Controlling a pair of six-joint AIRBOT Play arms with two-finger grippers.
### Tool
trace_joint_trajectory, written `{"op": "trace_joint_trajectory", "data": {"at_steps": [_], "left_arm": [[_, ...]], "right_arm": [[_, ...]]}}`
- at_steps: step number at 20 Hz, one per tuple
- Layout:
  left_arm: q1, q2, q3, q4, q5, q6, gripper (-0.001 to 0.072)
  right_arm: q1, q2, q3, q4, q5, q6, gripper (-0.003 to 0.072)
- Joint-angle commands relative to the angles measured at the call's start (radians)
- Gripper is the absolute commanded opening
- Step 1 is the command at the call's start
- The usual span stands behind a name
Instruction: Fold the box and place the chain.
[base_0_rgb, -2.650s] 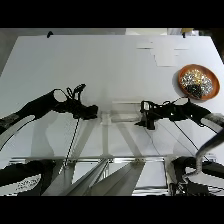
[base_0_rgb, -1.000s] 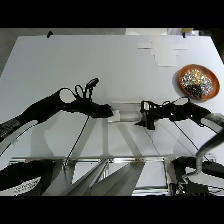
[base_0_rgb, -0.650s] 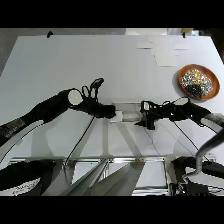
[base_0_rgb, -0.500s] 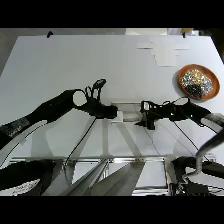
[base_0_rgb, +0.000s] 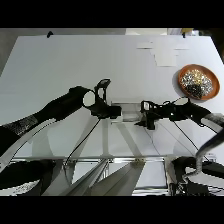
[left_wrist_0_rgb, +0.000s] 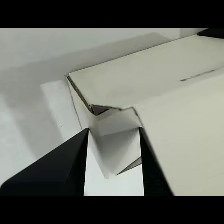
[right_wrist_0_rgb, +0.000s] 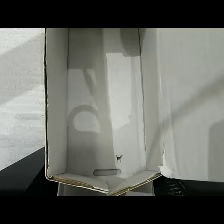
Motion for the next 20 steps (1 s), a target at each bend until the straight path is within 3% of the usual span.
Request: {"op": "trace_joint_trajectory", "data": {"at_steps": [1,4,8,13,20], "left_arm": [[-0.026,-0.035,0.062,0.150,-0.121,-0.169,0.0351],[-0.062,-0.099,0.137,0.183,-0.186,-0.250,0.0351],[-0.112,-0.182,0.231,0.217,-0.193,-0.348,0.0350],[-0.130,-0.217,0.237,0.277,-0.272,-0.446,0.0349],[-0.130,-0.218,0.237,0.344,-0.251,-0.494,0.0338]], "right_arm": [[0.000,0.001,0.000,0.000,0.000,0.000,0.0461],[0.000,0.001,0.000,0.000,0.000,0.000,0.0461],[0.000,0.001,0.000,0.000,0.000,0.000,0.0461],[0.000,0.001,0.000,0.000,0.000,0.000,0.0461],[0.000,0.001,0.000,0.000,0.000,0.000,0.0461]]}}
